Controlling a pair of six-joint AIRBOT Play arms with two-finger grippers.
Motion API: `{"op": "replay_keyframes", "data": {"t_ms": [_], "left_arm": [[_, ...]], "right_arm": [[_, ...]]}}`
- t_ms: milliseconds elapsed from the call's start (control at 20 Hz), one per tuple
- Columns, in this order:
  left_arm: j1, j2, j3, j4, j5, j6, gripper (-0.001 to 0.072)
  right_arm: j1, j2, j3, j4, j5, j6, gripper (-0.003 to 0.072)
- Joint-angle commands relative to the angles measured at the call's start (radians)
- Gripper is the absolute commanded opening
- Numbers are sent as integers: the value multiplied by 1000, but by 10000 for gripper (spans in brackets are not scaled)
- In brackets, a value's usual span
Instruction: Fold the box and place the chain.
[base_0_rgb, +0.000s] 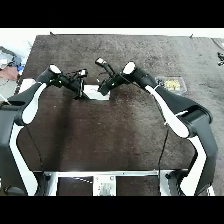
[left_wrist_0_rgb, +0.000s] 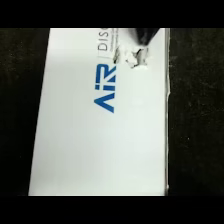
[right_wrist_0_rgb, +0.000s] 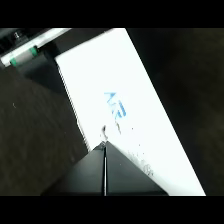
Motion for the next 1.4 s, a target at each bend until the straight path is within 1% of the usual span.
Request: {"op": "replay_keyframes", "data": {"t_ms": [0, 150, 250, 350, 400, 500, 600, 750, 800, 850, 950, 1050, 1200, 1350], "left_arm": [[0, 0, 1, 5, 3, 8, 465], [0, 0, 1, 5, 3, 8, 465], [0, 0, 1, 5, 2, 8, 465], [0, 0, 1, 5, 2, 8, 465], [0, 0, 1, 4, 3, 8, 465], [0, 0, 1, 4, 3, 8, 465], [0, 0, 1, 4, 2, 8, 465], [0, 1, 3, 4, -8, 7, 460], [0, 1, 10, 4, -8, 7, 167], [0, 1, 26, 5, -10, 6, 11], [0, 1, 69, 0, -35, -4, 12], [2, 1, 103, -38, -35, -38, 11], [16, 5, 162, -82, -33, -88, 11], [58, 11, 234, -172, -57, -160, 10]], "right_arm": [[-2, 75, 3, 19, -80, -6, 9], [-1, 123, 3, 21, -79, 7, 9], [2, 172, 2, 23, -73, 53, 7], [14, 241, -8, 11, -82, 67, 7], [25, 289, -35, -13, -114, 75, 7], [47, 399, -138, -117, -229, 139, 7], [64, 520, -290, -205, -357, 198, 7], [66, 682, -546, -217, -540, 242, 8], [66, 723, -620, -217, -591, 243, 8], [66, 760, -687, -217, -641, 257, 8], [65, 828, -811, -217, -732, 294, 8], [65, 883, -908, -217, -794, 344, 9], [65, 922, -978, -217, -821, 357, 9], [65, 927, -992, -217, -820, 357, 9]]}}
